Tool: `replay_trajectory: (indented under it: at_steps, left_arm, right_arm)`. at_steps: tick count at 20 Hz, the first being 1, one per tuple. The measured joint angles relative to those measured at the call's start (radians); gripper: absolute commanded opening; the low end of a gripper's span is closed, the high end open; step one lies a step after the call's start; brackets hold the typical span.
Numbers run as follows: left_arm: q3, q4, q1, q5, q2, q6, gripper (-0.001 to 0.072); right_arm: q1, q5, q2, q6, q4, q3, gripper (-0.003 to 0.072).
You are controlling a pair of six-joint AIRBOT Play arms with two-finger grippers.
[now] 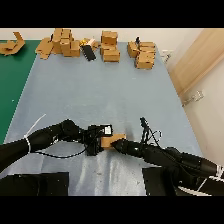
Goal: Fold the box.
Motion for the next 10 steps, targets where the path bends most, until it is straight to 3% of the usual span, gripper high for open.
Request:
replay_trajectory:
  at_steps: [5,10]
  left_arm:
    - [0.0,0.0,0.0,0.0,0.0,0.0,0.0467]
    - [0.0,0.0,0.0,0.0,0.0,0.0,0.0467]
  right_arm:
    - [0.0,0.002,0.021,0.0,-0.006,-0.002,0.0001]
    - [-0.017,0.013,0.147,0.0,-0.084,-0.002,0.0001]
